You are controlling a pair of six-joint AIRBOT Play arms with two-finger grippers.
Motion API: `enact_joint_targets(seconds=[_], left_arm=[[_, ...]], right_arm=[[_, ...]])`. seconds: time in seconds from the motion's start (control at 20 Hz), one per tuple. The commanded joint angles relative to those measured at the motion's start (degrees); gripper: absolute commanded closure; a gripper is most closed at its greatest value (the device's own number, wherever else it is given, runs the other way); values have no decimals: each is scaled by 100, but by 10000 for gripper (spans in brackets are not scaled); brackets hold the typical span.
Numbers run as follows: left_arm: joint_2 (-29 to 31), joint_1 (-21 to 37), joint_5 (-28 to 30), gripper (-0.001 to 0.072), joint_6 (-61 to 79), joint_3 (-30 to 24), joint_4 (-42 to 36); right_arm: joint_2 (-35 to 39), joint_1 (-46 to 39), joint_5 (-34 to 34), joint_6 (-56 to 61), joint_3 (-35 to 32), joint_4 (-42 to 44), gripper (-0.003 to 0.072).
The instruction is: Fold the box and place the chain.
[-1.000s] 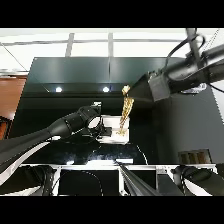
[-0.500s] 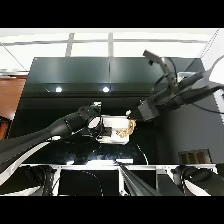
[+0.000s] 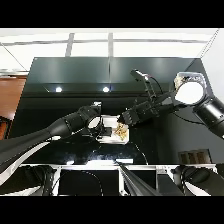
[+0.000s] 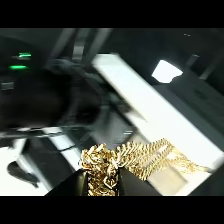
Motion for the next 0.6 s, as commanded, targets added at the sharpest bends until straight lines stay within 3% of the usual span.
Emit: enact_joint_targets(seconds=[0.0,0.2,0.4,0.45,0.5,0.55], left_arm=[[2,0,2,680,2,4,-2],[2,0,2,680,2,4,0],[2,0,2,680,2,4,0],[2,0,2,680,2,4,0],[2,0,2,680,2,4,0],[2,0,2,680,2,4,0]], right_arm=[[-48,39,-127,275,-74,-511,682],[-57,127,-120,278,-87,-503,682],[-275,501,-525,361,-87,-682,663],[-337,507,-501,498,-87,-811,615],[-350,483,-433,660,-87,-940,334],[-341,411,-302,662,-83,-964,270]])
